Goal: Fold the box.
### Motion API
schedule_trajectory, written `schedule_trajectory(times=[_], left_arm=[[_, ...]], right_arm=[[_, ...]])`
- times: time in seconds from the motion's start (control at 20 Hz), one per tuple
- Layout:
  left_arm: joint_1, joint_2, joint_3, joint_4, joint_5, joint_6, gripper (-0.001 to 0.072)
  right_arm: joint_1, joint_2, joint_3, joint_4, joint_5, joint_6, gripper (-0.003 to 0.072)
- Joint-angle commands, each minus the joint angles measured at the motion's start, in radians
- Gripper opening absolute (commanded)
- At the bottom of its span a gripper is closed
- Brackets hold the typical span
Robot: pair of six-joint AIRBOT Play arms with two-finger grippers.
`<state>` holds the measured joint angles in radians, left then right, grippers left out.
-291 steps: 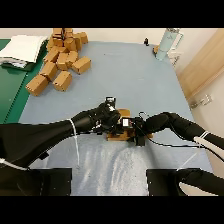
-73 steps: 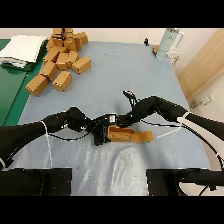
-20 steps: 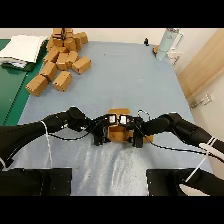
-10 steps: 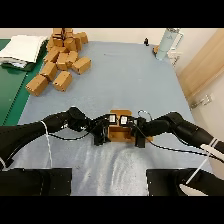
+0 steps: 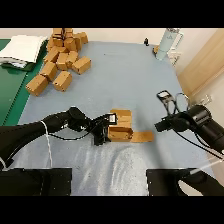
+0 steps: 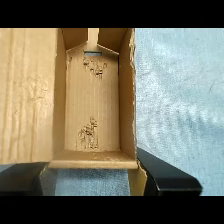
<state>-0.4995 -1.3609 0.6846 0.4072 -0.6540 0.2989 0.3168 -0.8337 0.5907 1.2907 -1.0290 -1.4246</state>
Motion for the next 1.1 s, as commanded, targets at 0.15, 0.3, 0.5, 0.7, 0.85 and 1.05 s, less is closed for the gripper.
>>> schedule_trajectory(times=[0.15, 0.3, 0.5, 0.7, 0.85, 1.05], left_arm=[[0.000, 0.000, 0.000, 0.001, 0.000, 0.000, 0.0518], [0.000, 0.000, 0.000, 0.001, 0.000, 0.000, 0.0518], [0.000, 0.000, 0.000, 0.001, 0.000, 0.000, 0.0518], [0.000, 0.000, 0.000, 0.001, 0.000, 0.000, 0.0518], [0.000, 0.000, 0.000, 0.001, 0.000, 0.000, 0.0518], [0.000, 0.000, 0.000, 0.001, 0.000, 0.000, 0.0518]], right_arm=[[-0.113, -0.134, -0.091, 0.655, 0.043, -0.187, 0.0003], [-0.109, -0.137, -0.087, 0.792, 0.048, -0.283, 0.0003], [-0.089, -0.078, -0.086, 0.830, 0.027, -0.294, 0.0003], [-0.084, -0.063, -0.079, 0.834, 0.022, -0.295, 0.0004], [-0.084, -0.063, -0.045, 0.835, 0.021, -0.294, 0.0023], [-0.084, -0.063, 0.008, 0.840, 0.005, -0.294, 0.0395]])
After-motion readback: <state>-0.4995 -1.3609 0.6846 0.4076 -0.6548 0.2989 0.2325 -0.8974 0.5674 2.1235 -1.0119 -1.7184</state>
